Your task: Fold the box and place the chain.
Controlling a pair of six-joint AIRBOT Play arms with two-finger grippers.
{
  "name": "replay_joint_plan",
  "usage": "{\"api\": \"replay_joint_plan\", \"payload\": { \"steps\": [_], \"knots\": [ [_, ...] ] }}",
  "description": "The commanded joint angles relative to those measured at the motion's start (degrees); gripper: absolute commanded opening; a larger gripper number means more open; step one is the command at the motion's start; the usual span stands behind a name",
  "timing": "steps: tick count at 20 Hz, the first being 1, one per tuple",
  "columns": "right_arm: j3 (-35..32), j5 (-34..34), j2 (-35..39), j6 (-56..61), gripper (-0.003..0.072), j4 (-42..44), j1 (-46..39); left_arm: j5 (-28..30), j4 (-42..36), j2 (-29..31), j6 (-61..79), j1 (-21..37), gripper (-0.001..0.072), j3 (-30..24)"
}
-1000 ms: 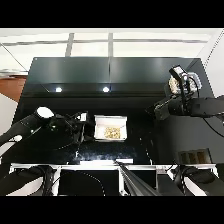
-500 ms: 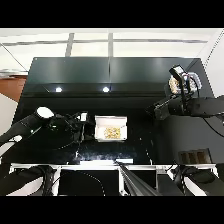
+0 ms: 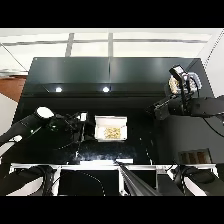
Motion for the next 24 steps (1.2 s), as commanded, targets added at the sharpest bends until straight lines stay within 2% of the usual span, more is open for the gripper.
{"api": "replay_joint_plan", "payload": {
  "steps": [1,7,13,17,20,24],
  "knots": [
    [0.0,0.0,0.0,0.0,0.0702,0.0,0.0,-0.2,-0.2,0.0,-0.5,0.0,0.0701,0.0],
    [0.0,0.1,0.0,0.0,0.0702,0.0,0.0,1.0,-3.2,-0.1,-0.9,-0.3,0.0701,0.0],
    [0.0,0.1,0.0,0.5,0.0702,0.0,0.0,1.8,-2.4,-0.1,-0.9,-2.9,0.0701,0.0],
    [0.0,0.1,0.0,0.6,0.0702,0.0,0.0,2.1,-2.3,-0.1,-0.9,-2.9,0.07,0.0],
    [0.0,0.0,0.0,0.6,0.0702,0.0,0.0,4.6,-2.4,-0.1,-3.5,-2.7,0.07,0.0],
    [0.0,0.1,0.0,0.6,0.0702,0.0,0.0,3.8,-2.3,-0.1,-3.7,-2.6,0.07,0.0]
  ]
}}
